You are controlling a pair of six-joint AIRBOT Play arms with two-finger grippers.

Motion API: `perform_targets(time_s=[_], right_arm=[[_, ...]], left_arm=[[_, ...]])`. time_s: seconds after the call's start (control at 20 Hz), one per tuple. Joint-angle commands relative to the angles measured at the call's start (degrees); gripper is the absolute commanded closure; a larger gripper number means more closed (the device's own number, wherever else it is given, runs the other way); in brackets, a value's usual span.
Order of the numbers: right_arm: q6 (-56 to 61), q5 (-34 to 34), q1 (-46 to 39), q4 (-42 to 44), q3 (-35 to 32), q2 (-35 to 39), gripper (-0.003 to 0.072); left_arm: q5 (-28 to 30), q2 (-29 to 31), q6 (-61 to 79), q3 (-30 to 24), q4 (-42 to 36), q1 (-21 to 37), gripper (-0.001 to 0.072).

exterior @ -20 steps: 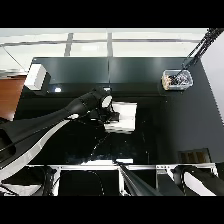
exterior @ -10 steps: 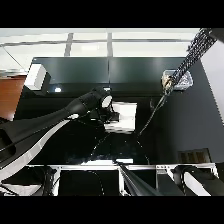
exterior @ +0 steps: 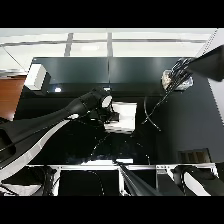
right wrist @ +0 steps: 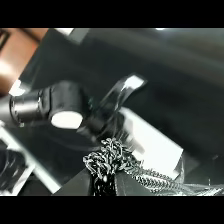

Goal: Fold the box and place the chain.

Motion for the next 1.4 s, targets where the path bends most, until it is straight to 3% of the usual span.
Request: perform_targets(time_s=[0.0, 0.35, 0.65, 0.95, 1.35], right_arm=[[-0.90, -4.76, 4.83, 1.25, -7.48, 0.00, 0.0672], [-1.29, -16.33, 15.04, 1.25, -20.02, -0.02, 0.0672], [-1.29, -18.99, 16.81, 1.42, -25.42, -0.33, 0.0672], [-1.29, -13.73, 11.50, 1.64, -23.69, -0.35, 0.0672], [-1.25, -4.15, 2.95, 1.66, -11.26, -0.35, 0.0672]], left_arm=[[0.07, 0.00, 0.02, 0.07, 0.00, 0.04, 0.0683], [-0.13, 0.00, 0.02, 0.07, 0.00, 0.04, 0.0683], [-0.15, 0.00, 0.02, 0.07, 0.02, 0.04, 0.0683], [-0.15, 0.00, 0.02, 0.07, 0.02, 0.04, 0.0683], [-0.15, 0.00, 0.04, 0.07, 0.02, 0.04, 0.0683]])
